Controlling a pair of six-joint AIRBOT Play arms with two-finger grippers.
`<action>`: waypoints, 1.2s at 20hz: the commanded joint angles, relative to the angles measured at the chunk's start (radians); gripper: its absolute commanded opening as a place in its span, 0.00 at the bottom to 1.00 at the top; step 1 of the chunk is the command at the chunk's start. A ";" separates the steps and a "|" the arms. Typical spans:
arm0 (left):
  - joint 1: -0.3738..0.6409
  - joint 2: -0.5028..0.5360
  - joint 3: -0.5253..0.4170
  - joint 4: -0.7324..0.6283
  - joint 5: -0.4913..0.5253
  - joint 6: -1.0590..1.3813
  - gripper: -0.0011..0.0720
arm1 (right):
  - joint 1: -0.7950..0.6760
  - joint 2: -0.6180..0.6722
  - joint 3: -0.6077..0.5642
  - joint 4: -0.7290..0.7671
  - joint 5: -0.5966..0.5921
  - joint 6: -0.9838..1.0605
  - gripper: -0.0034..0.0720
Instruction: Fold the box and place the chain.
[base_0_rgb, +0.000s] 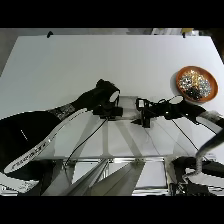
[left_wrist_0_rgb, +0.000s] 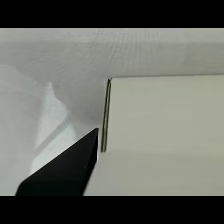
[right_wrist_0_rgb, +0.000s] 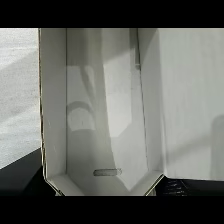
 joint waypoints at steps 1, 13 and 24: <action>0.008 0.010 0.001 0.000 -0.011 -0.003 0.32 | 0.000 0.001 0.001 0.001 -0.001 0.001 0.57; 0.023 -0.008 0.000 -0.049 0.010 0.019 0.15 | 0.000 0.001 0.001 0.001 -0.001 0.001 0.57; 0.053 0.050 0.001 -0.102 -0.030 0.216 0.38 | 0.000 0.001 0.001 -0.002 -0.001 0.001 0.57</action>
